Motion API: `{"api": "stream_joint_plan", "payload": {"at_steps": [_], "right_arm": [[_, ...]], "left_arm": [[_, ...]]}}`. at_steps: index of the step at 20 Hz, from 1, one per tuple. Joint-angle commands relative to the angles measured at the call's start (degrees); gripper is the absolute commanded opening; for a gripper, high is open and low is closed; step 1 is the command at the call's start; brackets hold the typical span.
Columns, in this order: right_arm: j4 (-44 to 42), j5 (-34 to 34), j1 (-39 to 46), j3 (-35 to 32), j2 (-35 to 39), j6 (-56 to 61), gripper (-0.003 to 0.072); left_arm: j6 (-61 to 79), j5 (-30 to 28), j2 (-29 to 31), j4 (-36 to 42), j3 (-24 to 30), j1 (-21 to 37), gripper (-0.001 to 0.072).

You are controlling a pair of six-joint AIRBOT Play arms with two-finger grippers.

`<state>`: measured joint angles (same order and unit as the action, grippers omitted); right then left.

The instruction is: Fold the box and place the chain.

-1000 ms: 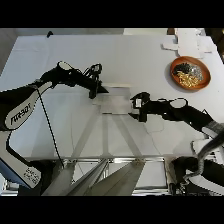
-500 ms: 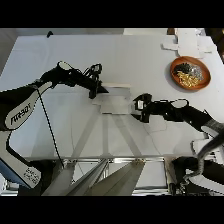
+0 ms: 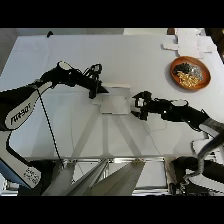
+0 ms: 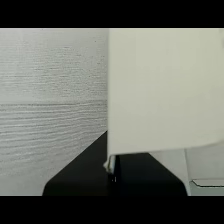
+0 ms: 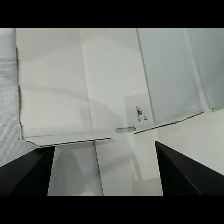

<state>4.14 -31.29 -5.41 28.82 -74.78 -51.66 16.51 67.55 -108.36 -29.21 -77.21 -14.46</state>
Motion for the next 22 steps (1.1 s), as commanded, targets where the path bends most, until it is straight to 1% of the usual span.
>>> {"api": "stream_joint_plan", "payload": {"at_steps": [1,5,10,12,15,19,22], "right_arm": [[-1.4,0.7,0.0,0.0,-0.7,-1.4,0.072],[-1.3,0.2,0.0,0.0,-2.1,-1.4,0.072],[-1.7,-2.3,-2.3,0.0,-2.5,-1.3,0.072],[-4.0,-2.0,-2.5,0.0,-2.5,-0.2,0.072],[-9.0,2.8,-2.5,0.0,-2.5,3.3,0.072],[-9.6,8.6,-2.5,0.0,-2.5,7.3,0.072],[-10.0,7.9,-2.5,0.0,-2.5,8.3,0.072]], "left_arm": [[0.0,0.0,0.0,0.0,0.0,0.0,0.0011],[0.0,0.0,0.0,0.0,0.0,0.0,0.0011],[0.0,0.0,0.0,0.0,0.0,0.0,0.0011],[0.0,0.0,0.0,0.0,0.0,0.0,0.0011],[0.0,0.0,0.0,0.0,0.0,0.0,0.0011],[0.0,0.0,0.0,0.0,0.0,0.0,0.0011],[0.0,0.0,0.0,0.0,0.0,0.0,0.0011]]}}
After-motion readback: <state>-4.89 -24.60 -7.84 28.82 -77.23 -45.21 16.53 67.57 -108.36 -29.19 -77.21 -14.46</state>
